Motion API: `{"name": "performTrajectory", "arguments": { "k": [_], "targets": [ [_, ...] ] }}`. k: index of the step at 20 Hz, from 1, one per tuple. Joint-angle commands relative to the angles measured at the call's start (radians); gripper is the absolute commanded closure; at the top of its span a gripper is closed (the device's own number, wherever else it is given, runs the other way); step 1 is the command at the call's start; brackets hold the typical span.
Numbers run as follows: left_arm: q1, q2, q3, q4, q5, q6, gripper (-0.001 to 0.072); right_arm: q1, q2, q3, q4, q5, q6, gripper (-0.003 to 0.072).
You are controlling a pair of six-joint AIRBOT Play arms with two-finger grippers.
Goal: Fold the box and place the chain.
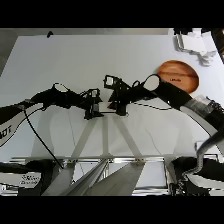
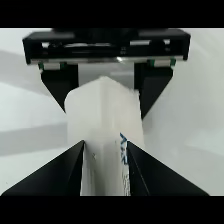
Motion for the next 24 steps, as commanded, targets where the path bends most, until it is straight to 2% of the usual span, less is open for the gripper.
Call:
{"name": "performTrajectory", "arguments": {
  "k": [1,7,9,16,19,24],
  "targets": [
    [0.0,0.001,0.0,0.0,0.0,0.0,0.0561,0.03,0.046,-0.085,-0.047,-0.129,-0.01,0.0377],
    [0.0,0.001,0.0,0.0,0.0,0.0,0.0561,0.032,0.048,-0.087,-0.047,-0.167,-0.01,0.0389],
    [0.0,0.001,0.0,0.0,0.0,0.0,0.0561,0.032,0.052,-0.087,-0.047,-0.167,-0.01,0.0438],
    [0.0,0.001,0.0,0.0,0.0,0.0,0.0561,0.08,0.05,-0.128,-0.076,-0.204,0.0,0.0432],
    [0.0,0.001,0.0,0.0,0.0,0.0,0.0561,0.088,0.05,-0.174,-0.075,-0.277,0.0,0.0205],
    [0.0,0.001,0.0,0.0,0.0,0.0,0.0561,0.087,0.116,-0.174,-0.068,-0.311,0.0,0.0194]
  ]
}}
